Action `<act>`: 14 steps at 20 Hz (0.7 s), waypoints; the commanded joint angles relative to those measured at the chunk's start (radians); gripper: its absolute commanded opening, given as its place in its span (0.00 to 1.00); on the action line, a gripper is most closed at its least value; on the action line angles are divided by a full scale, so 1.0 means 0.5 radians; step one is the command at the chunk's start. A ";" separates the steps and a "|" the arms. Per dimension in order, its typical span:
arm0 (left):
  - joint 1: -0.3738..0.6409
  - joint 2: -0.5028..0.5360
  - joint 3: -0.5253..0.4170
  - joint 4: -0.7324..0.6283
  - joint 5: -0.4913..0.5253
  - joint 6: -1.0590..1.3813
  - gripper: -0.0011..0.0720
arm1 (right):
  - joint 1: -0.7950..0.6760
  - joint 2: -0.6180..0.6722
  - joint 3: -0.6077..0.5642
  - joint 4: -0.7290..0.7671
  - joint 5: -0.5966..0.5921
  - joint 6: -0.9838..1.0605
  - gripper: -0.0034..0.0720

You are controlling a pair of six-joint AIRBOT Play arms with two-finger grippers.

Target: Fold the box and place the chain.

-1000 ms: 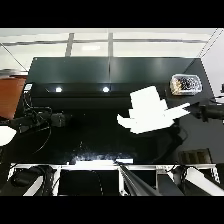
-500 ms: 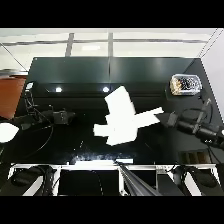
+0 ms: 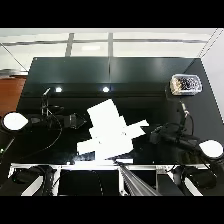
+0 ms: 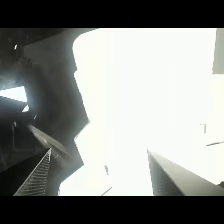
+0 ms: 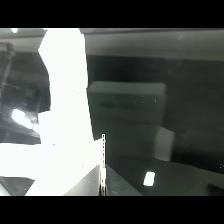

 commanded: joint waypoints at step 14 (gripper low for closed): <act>0.275 -0.805 0.000 -0.727 -0.301 1.118 0.99 | 0.260 0.006 -0.188 0.090 -0.418 -0.036 0.07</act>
